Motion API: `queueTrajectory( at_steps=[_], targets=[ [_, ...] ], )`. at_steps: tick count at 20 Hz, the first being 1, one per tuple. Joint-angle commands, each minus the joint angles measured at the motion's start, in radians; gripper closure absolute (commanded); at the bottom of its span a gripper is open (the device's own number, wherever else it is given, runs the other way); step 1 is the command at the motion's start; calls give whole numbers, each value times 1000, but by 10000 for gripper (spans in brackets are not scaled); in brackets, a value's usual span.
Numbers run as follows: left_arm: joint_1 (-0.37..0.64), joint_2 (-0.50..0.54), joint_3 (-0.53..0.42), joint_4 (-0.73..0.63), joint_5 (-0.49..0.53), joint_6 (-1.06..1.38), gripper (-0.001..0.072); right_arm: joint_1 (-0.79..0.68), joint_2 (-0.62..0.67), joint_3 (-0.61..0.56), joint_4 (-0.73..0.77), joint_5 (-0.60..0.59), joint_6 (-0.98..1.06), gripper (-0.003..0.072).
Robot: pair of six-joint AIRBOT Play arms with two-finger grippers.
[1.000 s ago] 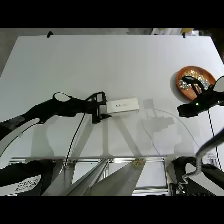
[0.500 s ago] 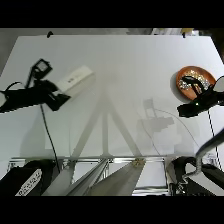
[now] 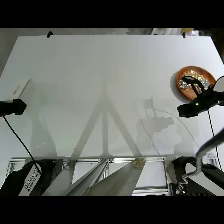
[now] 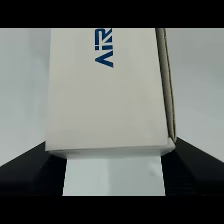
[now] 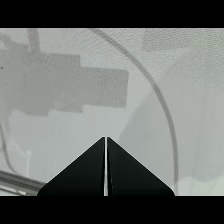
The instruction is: Fold the box and place the chain.
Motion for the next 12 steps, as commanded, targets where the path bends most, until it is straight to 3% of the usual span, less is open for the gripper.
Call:
queueTrajectory(
  at_steps=[1,2,3,7,8,11,12],
  targets=[
    [36,-53,-51,32,-19,-42,574,0,1,0,0,0,0,666],
    [36,-62,-65,32,-17,-42,481,0,0,0,0,0,0,666],
    [36,-68,-72,32,-16,-42,454,0,0,0,0,0,0,666],
    [36,-70,-72,32,-16,-42,452,0,1,0,0,0,0,666],
    [35,-70,-72,32,-19,-42,414,0,0,0,0,0,0,666],
    [35,-71,-72,32,-45,-14,400,0,0,0,0,0,0,666],
    [35,-71,-72,32,-56,-1,297,0,0,0,0,0,0,666]
  ],
)
